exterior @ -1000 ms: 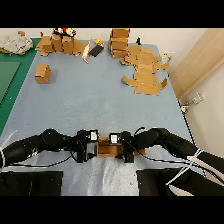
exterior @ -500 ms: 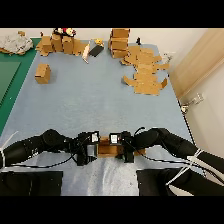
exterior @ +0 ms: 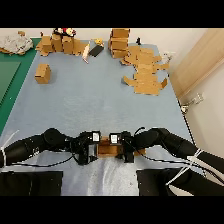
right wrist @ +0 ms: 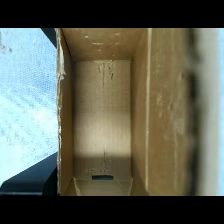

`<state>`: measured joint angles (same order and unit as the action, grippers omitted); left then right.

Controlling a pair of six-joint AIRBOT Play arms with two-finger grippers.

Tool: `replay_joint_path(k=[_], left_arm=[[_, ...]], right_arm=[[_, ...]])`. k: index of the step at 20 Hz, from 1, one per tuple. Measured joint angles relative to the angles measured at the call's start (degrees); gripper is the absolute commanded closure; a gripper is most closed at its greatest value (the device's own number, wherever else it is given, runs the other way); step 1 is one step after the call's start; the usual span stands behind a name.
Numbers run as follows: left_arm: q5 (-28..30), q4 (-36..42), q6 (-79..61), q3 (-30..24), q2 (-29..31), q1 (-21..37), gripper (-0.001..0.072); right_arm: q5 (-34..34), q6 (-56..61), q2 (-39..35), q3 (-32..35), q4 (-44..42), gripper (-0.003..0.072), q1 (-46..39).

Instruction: Fold the box.

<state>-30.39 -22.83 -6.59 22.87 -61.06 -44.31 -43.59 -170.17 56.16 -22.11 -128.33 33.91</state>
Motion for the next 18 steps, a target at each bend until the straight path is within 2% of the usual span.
replay_joint_path(k=[16, 17, 18], left_arm=[[1.90, 1.20, 0.00, 3.39, -5.29, -4.07, 0.0014], [1.95, 1.20, 0.00, 3.45, -5.40, -4.13, 0.0124], [2.14, 1.20, 0.00, 3.52, -5.42, -4.17, 0.0187]], right_arm=[[0.00, -0.02, 0.00, 0.00, 0.02, 0.0170, 0.00], [-0.02, -0.02, 0.00, 0.00, 0.02, 0.0170, 0.00], [-0.02, -0.04, 0.00, 0.00, 0.04, 0.0170, 0.00]])
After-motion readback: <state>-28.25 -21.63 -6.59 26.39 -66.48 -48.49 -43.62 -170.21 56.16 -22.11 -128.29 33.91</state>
